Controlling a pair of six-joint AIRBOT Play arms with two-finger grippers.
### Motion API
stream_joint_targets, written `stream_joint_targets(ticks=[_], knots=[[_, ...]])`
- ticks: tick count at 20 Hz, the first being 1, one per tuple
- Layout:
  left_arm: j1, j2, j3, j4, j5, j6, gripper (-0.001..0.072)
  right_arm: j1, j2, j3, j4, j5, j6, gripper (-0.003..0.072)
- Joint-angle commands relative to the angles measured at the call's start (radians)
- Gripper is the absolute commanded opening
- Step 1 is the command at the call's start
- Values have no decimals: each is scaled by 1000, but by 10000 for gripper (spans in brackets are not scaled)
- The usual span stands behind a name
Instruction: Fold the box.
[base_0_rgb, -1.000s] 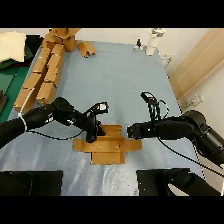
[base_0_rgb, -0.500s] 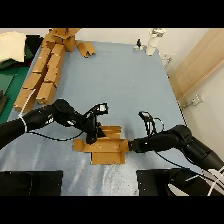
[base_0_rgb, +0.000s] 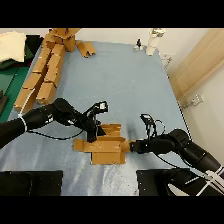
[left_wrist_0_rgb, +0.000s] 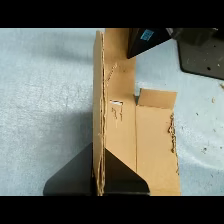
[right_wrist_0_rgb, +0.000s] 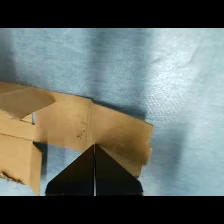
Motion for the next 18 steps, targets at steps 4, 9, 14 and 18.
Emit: stream_joint_targets(ticks=[4,9,14,18], knots=[[25,0,2,-2,4,-16,12,3,-5,3,-40,18,32,3],[33,0,2,-1,6,-35,13,102,96,82,2,-20,32,2],[33,0,2,-1,4,-37,13,290,143,97,-87,-118,76,2],[24,-1,2,-1,-43,-29,12,351,142,97,-219,-128,167,2]])
